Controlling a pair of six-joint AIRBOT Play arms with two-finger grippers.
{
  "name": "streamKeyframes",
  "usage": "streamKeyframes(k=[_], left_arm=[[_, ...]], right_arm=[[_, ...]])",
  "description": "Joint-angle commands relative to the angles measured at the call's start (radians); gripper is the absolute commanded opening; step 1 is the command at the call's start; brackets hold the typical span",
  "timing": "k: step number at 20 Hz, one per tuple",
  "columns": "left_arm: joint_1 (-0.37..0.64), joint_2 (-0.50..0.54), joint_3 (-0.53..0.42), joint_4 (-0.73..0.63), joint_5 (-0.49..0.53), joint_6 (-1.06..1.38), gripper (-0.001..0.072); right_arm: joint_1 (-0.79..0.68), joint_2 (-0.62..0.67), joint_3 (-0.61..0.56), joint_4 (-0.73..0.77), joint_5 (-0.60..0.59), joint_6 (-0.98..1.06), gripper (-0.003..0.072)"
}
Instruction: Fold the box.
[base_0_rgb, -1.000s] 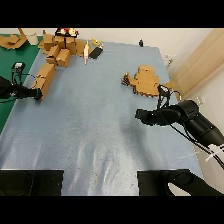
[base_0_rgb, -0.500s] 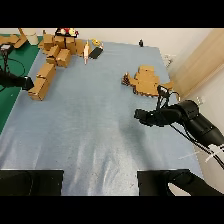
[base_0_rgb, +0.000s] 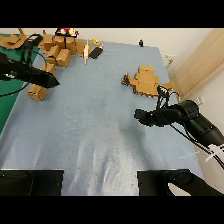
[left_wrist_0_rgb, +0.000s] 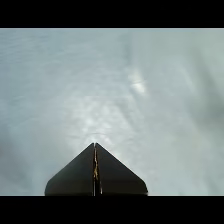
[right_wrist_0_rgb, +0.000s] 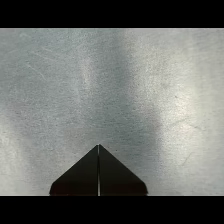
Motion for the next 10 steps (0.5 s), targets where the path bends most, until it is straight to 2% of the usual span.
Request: streamKeyframes(k=[1, 10], left_arm=[[-0.129, 0.001, 0.001, -0.03, -0.018, -0.021, 0.0009], [-0.281, -0.018, 0.001, -0.03, -0.033, -0.096, 0.001]], right_arm=[[-0.001, 0.001, 0.001, 0.001, 0.0, 0.0, 0.0004], [-0.001, 0.001, 0.001, 0.001, 0.0, 0.0, 0.0003]])
